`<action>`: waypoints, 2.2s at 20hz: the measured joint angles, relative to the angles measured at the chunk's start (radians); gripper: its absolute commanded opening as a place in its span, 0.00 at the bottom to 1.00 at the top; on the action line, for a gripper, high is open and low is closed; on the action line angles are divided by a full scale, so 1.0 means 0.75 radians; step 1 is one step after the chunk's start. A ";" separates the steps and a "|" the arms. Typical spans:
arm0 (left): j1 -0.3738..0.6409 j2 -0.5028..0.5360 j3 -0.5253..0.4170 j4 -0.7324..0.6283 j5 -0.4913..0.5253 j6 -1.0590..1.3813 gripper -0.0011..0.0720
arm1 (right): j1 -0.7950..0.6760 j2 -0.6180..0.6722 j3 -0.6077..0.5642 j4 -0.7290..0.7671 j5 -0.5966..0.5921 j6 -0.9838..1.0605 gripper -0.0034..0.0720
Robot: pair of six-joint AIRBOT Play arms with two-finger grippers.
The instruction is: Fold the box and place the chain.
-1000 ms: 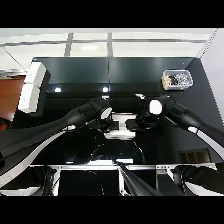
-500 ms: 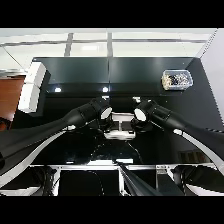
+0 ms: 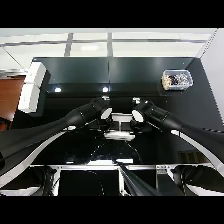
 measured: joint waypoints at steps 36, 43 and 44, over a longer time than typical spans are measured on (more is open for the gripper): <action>0.000 0.000 -0.001 -0.001 0.002 0.002 0.05 | -0.531 0.406 0.038 -1.004 -0.442 -0.093 0.98; 0.000 0.000 -0.001 -0.001 -0.004 0.002 0.05 | -1.001 -0.125 0.519 -0.561 -0.369 -0.188 0.98; 0.000 0.000 -0.001 -0.001 -0.004 0.002 0.05 | -1.042 -0.214 0.614 -0.506 -0.298 -0.218 0.98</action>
